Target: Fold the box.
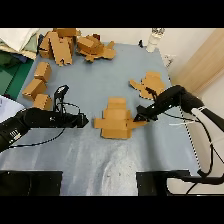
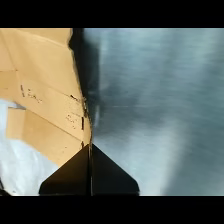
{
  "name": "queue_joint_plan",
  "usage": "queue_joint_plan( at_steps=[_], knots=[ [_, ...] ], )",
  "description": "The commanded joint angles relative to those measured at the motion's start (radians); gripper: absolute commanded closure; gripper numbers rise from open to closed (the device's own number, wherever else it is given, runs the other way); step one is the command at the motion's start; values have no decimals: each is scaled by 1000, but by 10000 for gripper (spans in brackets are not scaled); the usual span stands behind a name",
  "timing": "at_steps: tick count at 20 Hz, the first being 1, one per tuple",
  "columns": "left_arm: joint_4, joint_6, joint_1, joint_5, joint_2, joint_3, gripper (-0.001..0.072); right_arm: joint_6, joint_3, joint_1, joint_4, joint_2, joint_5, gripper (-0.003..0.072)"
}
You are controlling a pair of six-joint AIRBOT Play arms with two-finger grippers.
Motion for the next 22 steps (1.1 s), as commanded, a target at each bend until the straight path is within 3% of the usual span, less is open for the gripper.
queue_joint_plan(
  at_steps=[1, 3, 6, 10, 16, 22],
  knots=[
    [-19, 58, 97, -85, -3, 4, 306, -47, -132, 142, 5, 64, 184, 684],
    [-82, 148, 212, -163, -10, 6, 306, -77, -177, 192, 4, 90, 238, 685],
    [-336, 387, 373, -295, -67, 6, 306, -117, -231, 283, 0, 139, 325, 684],
    [-590, 648, 463, -439, -204, 8, 306, -117, -286, 397, -18, 231, 506, 684],
    [-590, 721, 468, -492, -396, 103, 278, -113, -293, 440, -108, 281, 490, 684],
    [-572, 748, 467, -484, -504, 147, 278, -111, -345, 440, -108, 281, 491, 684]
  ],
)
